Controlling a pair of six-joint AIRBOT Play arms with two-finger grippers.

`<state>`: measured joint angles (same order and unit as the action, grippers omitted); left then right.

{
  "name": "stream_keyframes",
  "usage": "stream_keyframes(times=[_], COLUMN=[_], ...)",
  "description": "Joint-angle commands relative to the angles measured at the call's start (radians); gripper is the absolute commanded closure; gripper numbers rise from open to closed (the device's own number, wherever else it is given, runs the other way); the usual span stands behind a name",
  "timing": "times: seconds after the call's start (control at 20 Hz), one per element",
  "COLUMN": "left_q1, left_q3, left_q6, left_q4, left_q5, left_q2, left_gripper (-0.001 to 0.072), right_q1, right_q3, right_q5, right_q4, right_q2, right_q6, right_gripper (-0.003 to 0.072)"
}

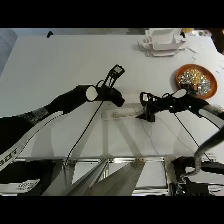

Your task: Fold the box and place the chain.

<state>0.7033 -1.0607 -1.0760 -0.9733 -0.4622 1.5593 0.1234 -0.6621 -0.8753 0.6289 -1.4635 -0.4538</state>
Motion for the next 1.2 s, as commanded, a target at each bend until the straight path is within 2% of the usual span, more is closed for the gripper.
stream_keyframes(times=[0.0, 0.15, 0.4, 0.5, 0.6, 0.7, 0.75, 1.15], left_q1=[-0.005, -0.012, -0.028, -0.031, -0.029, -0.034, -0.037, -0.038], left_q3=[0.0, 0.0, 0.0, 0.0, 0.0, 0.003, 0.007, 0.01], left_q6=[-0.041, 0.055, 0.069, 0.163, 0.343, 0.462, 0.504, 0.628], left_q4=[-0.01, -0.045, -0.321, -0.345, -0.335, -0.319, -0.318, -0.298], left_q5=[-0.04, -0.143, -0.275, -0.344, -0.468, -0.581, -0.603, -0.573], left_q2=[0.018, -0.022, -0.216, -0.274, -0.304, -0.294, -0.283, -0.105], left_gripper=[0.0706, 0.0703, 0.0703, 0.0704, 0.0705, 0.0705, 0.0704, 0.0704], right_q1=[0.0, 0.0, 0.0, 0.0, 0.0, 0.0, 0.0, 0.0], right_q3=[0.001, 0.001, 0.001, 0.001, 0.001, 0.001, 0.001, 0.001], right_q5=[0.0, 0.0, 0.0, 0.0, 0.0, 0.0, 0.0, 0.0], right_q4=[0.0, 0.0, 0.0, 0.0, 0.0, 0.0, 0.0, 0.0], right_q2=[0.001, 0.001, 0.001, 0.001, 0.001, 0.001, 0.001, 0.001], right_q6=[0.0, 0.0, 0.0, 0.0, 0.0, 0.0, 0.0, 0.0], right_gripper=[0.0252, 0.0252, 0.0252, 0.0252, 0.0252, 0.0252, 0.0252, 0.0252])
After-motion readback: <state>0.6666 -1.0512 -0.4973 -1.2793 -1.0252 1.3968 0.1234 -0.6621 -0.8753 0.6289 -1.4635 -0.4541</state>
